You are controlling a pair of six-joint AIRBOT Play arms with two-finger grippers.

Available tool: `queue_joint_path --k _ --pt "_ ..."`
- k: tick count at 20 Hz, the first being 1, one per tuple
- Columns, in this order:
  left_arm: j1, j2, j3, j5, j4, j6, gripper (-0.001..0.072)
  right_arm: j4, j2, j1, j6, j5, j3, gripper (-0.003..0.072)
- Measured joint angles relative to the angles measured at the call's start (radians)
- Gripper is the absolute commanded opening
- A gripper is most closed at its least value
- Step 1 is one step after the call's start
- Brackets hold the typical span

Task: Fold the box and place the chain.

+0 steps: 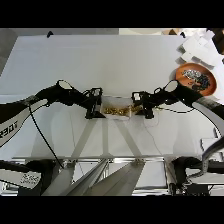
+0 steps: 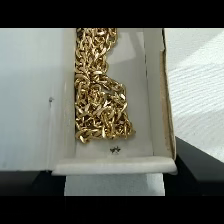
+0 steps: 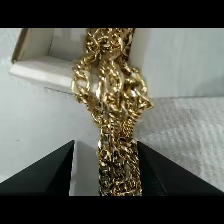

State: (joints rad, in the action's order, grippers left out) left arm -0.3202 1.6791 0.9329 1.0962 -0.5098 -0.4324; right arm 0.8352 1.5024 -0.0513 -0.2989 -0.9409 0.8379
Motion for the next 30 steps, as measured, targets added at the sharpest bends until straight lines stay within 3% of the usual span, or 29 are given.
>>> queue_joint_path --k 2,3,4,9,13,20,26,30 --pt "0.0 0.0 0.0 0.0 0.0 0.0 0.0277 0.015 0.011 -0.004 0.063 0.02 0.001 0.0137" --pt "0.0 0.0 0.0 0.0 0.0 0.0 0.0277 0.033 0.016 -0.006 0.095 0.024 0.001 0.0029" --pt "0.0 0.0 0.0 0.0 0.0 0.0 0.0277 0.056 0.019 -0.007 0.132 0.028 0.001 0.0009" --pt "0.0 0.0 0.0 0.0 0.0 0.0 0.0277 0.159 0.002 -0.01 0.308 -0.008 0.0 0.0007" --pt "0.0 0.0 0.0 0.0 0.0 0.0 0.0277 0.261 -0.083 -0.01 0.458 -0.032 -0.005 0.0006" --pt "0.0 0.0 0.0 0.0 0.0 0.0 0.0277 0.177 -0.262 -0.017 0.729 -0.032 -0.002 0.0006" --pt "0.0 0.0 0.0 0.0 0.0 0.0 0.0277 0.018 -0.375 -0.111 0.788 -0.029 0.0 0.0006" --pt "0.0 0.0 0.0 0.0 0.0 0.0 0.0277 -0.084 -0.395 -0.217 0.797 0.059 0.009 0.0006"
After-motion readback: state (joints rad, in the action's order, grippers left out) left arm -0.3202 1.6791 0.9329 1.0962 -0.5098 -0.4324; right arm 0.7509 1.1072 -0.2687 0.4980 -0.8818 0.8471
